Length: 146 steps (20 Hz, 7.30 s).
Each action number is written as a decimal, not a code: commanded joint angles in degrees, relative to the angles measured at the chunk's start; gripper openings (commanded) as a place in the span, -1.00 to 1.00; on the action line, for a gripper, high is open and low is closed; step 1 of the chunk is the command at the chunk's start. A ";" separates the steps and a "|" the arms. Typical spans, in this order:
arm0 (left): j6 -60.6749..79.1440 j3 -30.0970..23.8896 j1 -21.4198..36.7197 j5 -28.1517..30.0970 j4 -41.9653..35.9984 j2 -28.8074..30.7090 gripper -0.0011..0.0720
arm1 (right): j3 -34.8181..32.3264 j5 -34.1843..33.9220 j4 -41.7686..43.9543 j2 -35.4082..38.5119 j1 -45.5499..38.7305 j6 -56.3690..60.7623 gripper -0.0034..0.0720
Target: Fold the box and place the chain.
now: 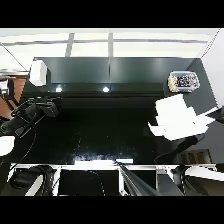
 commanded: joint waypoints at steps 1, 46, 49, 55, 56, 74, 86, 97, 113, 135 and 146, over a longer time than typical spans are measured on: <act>0.02 -0.02 -0.04 -1.14 -1.11 -0.04 0.98 | -5.25 0.63 8.04 5.55 7.04 0.04 -0.88; 59.89 35.91 -0.52 -60.15 -43.89 -73.68 -0.90 | -44.96 -61.31 44.72 36.44 73.46 -2.40 -0.87; 59.87 36.52 -0.83 -59.78 -43.45 -72.57 -0.91 | -41.83 -58.69 36.94 36.46 69.33 -2.40 0.59; 66.10 30.12 -6.56 -43.93 -42.23 -58.55 -0.92 | -26.14 -39.63 -6.60 36.46 62.34 -1.73 0.79; 69.88 27.76 -8.37 -39.26 -42.27 -55.41 -0.91 | -25.31 -39.32 -8.50 36.46 62.34 -1.84 0.79; 91.82 23.69 -18.29 -24.28 -38.53 -58.38 -0.90 | -34.18 -35.87 -6.91 36.37 70.58 -18.29 0.77; 96.52 24.17 -21.94 -21.70 -32.96 -58.64 -0.90 | -38.03 -35.65 -3.63 33.38 72.83 -26.71 0.76; 96.50 24.17 -21.94 -21.77 -32.98 -58.64 -0.90 | -38.05 -42.53 4.48 27.85 83.58 -27.12 0.77; 96.48 24.17 -21.94 -21.88 -32.98 -58.64 -0.90 | -34.42 -48.39 0.46 30.25 80.65 -26.77 0.76; 96.48 24.17 -21.94 -21.86 -33.00 -58.64 -0.90 | -33.16 -44.04 14.53 20.11 76.52 -48.43 0.76; 96.48 24.17 -21.94 -21.86 -33.03 -58.69 -0.90 | -33.20 -45.18 14.97 16.17 76.50 -52.68 0.76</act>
